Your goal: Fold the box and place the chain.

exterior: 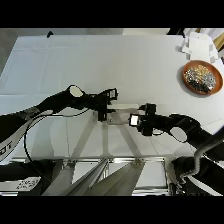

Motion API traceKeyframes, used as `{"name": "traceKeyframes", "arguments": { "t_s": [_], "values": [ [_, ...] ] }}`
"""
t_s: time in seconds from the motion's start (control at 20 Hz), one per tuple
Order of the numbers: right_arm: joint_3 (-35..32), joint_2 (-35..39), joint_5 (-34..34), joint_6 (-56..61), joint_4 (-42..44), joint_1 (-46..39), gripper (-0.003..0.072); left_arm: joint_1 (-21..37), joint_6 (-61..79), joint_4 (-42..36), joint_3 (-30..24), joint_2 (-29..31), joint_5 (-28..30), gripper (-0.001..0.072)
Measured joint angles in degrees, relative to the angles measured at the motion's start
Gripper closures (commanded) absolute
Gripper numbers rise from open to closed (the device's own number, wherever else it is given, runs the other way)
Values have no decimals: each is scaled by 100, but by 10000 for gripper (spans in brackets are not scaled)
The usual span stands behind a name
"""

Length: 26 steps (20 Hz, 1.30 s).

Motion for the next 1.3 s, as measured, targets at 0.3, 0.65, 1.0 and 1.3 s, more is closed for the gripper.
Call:
{"name": "traceKeyframes", "arguments": {
  "t_s": [0.3, 0.65, 1.0, 1.3],
  "values": [
    [0, -173, -42, -133, 688, -157, 0, 0, 0, 0, 0, 0, 0, 697],
    [0, -236, -17, -590, 905, -715, 0, 0, 0, -4, 0, 0, 15, 697],
    [0, -452, 136, -1963, 1978, -984, 0, 0, 0, 0, 0, 0, 0, 697],
    [9, -763, 365, -2710, 2417, -1307, 0, 2, 0, 0, 0, 0, -2, 697]
  ]
}}
